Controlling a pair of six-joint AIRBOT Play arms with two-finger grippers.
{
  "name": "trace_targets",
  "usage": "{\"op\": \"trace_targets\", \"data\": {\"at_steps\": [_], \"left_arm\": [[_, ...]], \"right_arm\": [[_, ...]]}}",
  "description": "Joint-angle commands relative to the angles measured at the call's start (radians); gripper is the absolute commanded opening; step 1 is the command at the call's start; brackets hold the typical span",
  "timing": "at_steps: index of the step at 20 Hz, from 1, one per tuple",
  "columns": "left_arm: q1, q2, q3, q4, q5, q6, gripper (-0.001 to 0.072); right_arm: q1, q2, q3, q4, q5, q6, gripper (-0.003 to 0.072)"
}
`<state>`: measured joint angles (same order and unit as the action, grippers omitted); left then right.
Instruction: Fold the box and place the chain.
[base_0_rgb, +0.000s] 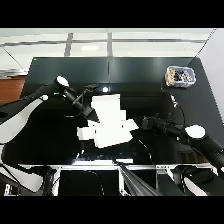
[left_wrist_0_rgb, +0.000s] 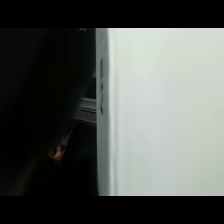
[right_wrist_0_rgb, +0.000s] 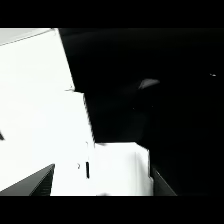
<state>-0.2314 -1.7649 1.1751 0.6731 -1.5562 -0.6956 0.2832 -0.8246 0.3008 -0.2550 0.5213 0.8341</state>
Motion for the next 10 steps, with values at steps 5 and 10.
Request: {"op": "trace_targets", "data": {"at_steps": [5,10], "left_arm": [[-0.018,0.191,-0.095,0.018,0.132,0.023,0.0022],[-0.108,0.489,-0.393,-0.049,0.673,0.475,0.0028]], "right_arm": [[-0.164,0.001,0.295,-0.713,0.564,0.051,0.0694],[-0.174,0.001,0.311,-0.69,0.505,0.052,0.0693]]}}
